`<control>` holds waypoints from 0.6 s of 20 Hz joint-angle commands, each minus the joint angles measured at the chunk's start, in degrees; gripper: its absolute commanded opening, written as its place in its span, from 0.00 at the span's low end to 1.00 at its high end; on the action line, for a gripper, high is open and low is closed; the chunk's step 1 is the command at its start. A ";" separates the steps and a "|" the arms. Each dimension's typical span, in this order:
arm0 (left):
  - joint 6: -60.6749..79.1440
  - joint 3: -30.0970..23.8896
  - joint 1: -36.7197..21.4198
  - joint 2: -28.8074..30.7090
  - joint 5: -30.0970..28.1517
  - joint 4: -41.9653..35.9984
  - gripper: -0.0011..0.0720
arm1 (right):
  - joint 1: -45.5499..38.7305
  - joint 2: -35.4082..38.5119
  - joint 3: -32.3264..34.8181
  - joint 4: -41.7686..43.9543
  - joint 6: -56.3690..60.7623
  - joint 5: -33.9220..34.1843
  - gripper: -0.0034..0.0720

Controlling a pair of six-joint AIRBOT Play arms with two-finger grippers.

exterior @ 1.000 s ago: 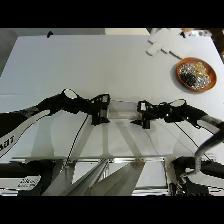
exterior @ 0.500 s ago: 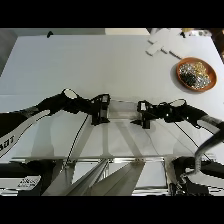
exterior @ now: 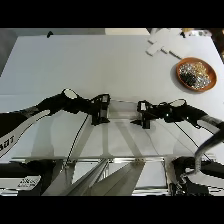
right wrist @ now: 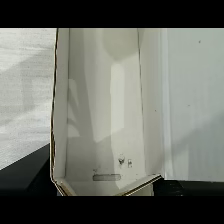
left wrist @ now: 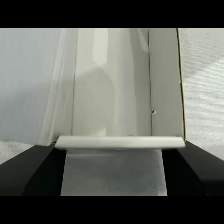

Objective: Fold the box and place the chain.

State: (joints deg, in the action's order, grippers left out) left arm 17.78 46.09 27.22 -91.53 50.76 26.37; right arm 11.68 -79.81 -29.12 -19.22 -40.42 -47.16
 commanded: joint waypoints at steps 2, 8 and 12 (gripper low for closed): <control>0.02 -0.02 0.00 -0.04 0.02 0.02 0.55 | 0.04 0.04 0.02 0.02 0.33 -0.83 0.67; 0.02 -0.02 0.00 -0.04 0.04 0.02 0.55 | -0.02 2.12 0.02 -0.07 1.64 -0.02 0.97; 0.02 -0.02 0.00 -0.04 0.04 0.02 0.55 | -0.02 6.38 0.02 -3.91 11.78 0.20 0.97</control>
